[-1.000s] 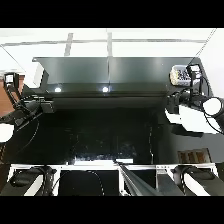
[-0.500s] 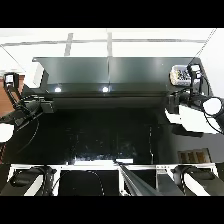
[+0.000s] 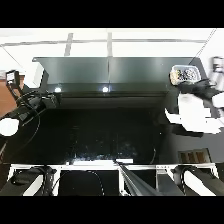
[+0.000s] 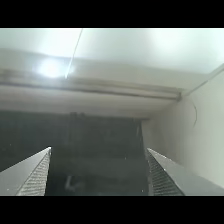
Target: Fold the box and place the chain.
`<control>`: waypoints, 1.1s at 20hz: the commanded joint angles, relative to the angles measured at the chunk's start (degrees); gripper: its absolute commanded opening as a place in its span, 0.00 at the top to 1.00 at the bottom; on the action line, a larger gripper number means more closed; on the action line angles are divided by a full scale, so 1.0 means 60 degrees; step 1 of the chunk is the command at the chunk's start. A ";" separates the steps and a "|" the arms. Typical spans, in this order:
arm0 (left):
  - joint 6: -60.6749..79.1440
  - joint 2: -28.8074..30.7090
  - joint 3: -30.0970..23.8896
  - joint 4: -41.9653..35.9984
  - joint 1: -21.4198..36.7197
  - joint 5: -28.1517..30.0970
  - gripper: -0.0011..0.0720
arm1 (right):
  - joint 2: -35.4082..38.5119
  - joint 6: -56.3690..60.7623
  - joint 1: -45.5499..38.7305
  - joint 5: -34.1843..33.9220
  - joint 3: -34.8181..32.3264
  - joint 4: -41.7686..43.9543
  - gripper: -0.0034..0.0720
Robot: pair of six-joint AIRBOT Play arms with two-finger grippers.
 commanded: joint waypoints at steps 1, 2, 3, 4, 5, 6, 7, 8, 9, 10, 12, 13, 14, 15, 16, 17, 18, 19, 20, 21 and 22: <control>0.0007 -0.0310 0.0015 -0.0149 -0.0004 -0.0568 0.02 | -0.1005 0.1257 -0.3785 0.1045 0.1464 -0.0670 0.00; 0.0007 -0.0350 0.0011 -0.0149 -0.0004 -0.0696 0.02 | -0.1428 0.1253 -0.4903 0.1741 0.2025 -0.0663 0.00; 0.0007 -0.0393 0.0011 -0.0149 -0.0004 -0.0765 0.02 | -0.1923 0.1155 -0.5941 0.2677 0.2670 -0.0659 0.00; 0.0007 -0.0444 0.0011 -0.0160 -0.0007 -0.0772 0.02 | -0.2412 0.0790 -0.6721 0.3574 0.3235 -0.0634 0.00; 0.0007 -0.0514 0.0011 -0.0208 -0.0007 -0.0787 0.02 | -0.2951 -0.0051 -0.7369 0.4626 0.3792 -0.0280 0.00; 0.0007 -0.0601 0.0011 -0.0229 -0.0007 -0.0831 0.02 | -0.3461 -0.1031 -0.7781 0.5628 0.4244 0.0313 0.00; 0.0007 -0.0685 0.0011 -0.0262 -0.0011 -0.0878 0.02 | -0.3993 -0.2142 -0.8065 0.6696 0.4648 0.0998 0.00; 0.0004 -0.0761 0.0011 -0.0262 -0.0022 -0.0918 0.02 | -0.4437 -0.3122 -0.8174 0.7661 0.4947 0.1501 0.00; 0.0007 -0.0823 0.0011 -0.0259 -0.0055 -0.0914 0.02 | -0.4819 -0.3767 -0.8160 0.8368 0.5155 0.1719 0.00; 0.0004 -0.0856 0.0011 -0.0262 -0.0084 -0.0907 0.02 | -0.5053 -0.4182 -0.8091 0.8659 0.5184 0.1847 0.00; 0.0004 -0.0860 0.0011 -0.0266 -0.0084 -0.0907 0.02 | -0.5417 -0.4707 -0.7850 0.8874 0.5184 0.1861 0.00; 0.0004 -0.0860 0.0011 -0.0306 -0.0084 -0.0911 0.02 | -0.5559 -0.4969 -0.7672 0.8980 0.5180 0.1858 0.00; 0.0004 -0.0860 0.0011 -0.0317 -0.0084 -0.0911 0.02 | -0.5650 -0.5209 -0.7486 0.9005 0.5180 0.1803 0.00; 0.0004 -0.0860 0.0011 -0.0331 -0.0084 -0.0907 0.02 | -0.5683 -0.5337 -0.7318 0.8899 0.5180 0.1759 0.06; 0.0004 -0.0860 0.0011 -0.0331 -0.0084 -0.0907 0.02 | -0.5686 -0.5333 -0.7165 0.8714 0.5184 0.1738 0.26; 0.0004 -0.0860 0.0011 -0.0331 -0.0084 -0.0907 0.02 | -0.5686 -0.5366 -0.6998 0.8615 0.5184 0.1730 0.46; 0.0004 -0.0860 0.0011 -0.0335 -0.0084 -0.0911 0.02 | -0.5679 -0.5439 -0.6863 0.8601 0.5198 0.1712 0.77; 0.0004 -0.0860 0.0011 -0.0335 -0.0084 -0.0911 0.02 | -0.5643 -0.5486 -0.6732 0.8732 0.5224 0.1687 0.88; 0.0004 -0.0860 0.0011 -0.0335 -0.0084 -0.0911 0.02 | -0.5566 -0.5552 -0.6615 0.8921 0.5224 0.1687 0.90; 0.0004 -0.0860 0.0011 -0.0335 -0.0084 -0.0911 0.02 | -0.5431 -0.5625 -0.6462 0.9154 0.5220 0.1698 0.94; 0.0004 -0.0860 0.0011 -0.0335 -0.0084 -0.0914 0.02 | -0.5271 -0.5617 -0.6284 0.9362 0.5209 0.1756 0.94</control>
